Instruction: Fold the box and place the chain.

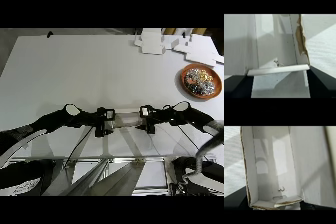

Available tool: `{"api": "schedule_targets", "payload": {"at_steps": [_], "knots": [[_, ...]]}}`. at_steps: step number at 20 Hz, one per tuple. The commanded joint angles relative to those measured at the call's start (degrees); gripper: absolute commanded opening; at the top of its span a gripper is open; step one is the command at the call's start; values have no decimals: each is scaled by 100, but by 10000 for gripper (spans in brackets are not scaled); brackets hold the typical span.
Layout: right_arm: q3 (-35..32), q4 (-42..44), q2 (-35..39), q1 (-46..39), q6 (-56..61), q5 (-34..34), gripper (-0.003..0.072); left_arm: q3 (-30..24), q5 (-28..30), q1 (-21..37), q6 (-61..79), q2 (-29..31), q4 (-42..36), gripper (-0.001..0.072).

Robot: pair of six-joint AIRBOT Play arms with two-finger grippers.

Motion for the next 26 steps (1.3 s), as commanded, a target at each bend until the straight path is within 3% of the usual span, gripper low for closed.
{"api": "schedule_targets", "payload": {"at_steps": [1, 4, 9, 11, 12, 13, 26], "knots": [[-2, 0, 4, 0, -2, -2, 398, -2, 48, -9, 11, -35, -120, 699], [-2, 2, 4, 0, -2, -2, 398, -2, 286, -15, 28, -83, -699, 698], [-2, 0, 4, 0, -2, 0, 398, -2, 310, -24, 63, -136, -719, 665], [-2, 0, 2, 0, -2, 0, 398, -2, 400, -37, 61, -136, -710, 316], [-2, 0, 2, 0, -2, 0, 398, -2, 402, -37, 59, -136, -708, 194], [-2, 2, 2, 0, -2, 0, 398, -2, 396, -37, 59, -136, -710, 170], [-2, 0, 2, -2, -2, -2, 398, -2, 361, -37, 57, -136, -710, 170]]}}
